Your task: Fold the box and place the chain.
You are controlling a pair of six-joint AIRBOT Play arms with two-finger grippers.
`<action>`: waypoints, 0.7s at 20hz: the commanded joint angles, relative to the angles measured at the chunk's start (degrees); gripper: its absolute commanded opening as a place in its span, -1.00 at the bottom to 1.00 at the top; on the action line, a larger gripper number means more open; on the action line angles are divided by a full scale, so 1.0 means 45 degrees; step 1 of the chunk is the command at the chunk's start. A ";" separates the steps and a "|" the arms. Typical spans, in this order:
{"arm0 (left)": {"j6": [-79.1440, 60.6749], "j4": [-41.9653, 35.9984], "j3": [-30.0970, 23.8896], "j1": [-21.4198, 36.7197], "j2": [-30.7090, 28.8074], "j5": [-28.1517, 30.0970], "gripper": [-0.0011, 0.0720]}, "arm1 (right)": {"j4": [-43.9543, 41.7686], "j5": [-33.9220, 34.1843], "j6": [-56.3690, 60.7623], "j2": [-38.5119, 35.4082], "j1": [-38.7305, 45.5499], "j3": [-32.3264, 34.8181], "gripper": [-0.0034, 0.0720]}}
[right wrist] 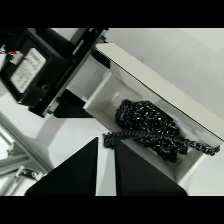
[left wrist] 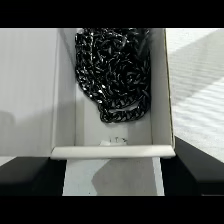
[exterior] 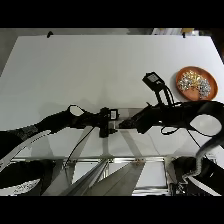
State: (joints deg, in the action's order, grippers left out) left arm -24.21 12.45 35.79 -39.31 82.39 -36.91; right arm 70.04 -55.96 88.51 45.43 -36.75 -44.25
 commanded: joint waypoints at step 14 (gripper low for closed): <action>0.0000 -0.0005 0.0010 -0.0005 -0.0010 0.0000 0.02 | 0.1783 -0.1141 -0.1496 0.3468 0.6125 -0.1841 -0.38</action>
State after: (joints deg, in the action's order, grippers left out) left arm -24.18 12.43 35.79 -39.31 82.39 -36.91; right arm 76.34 -59.96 83.72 55.16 -13.02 -52.23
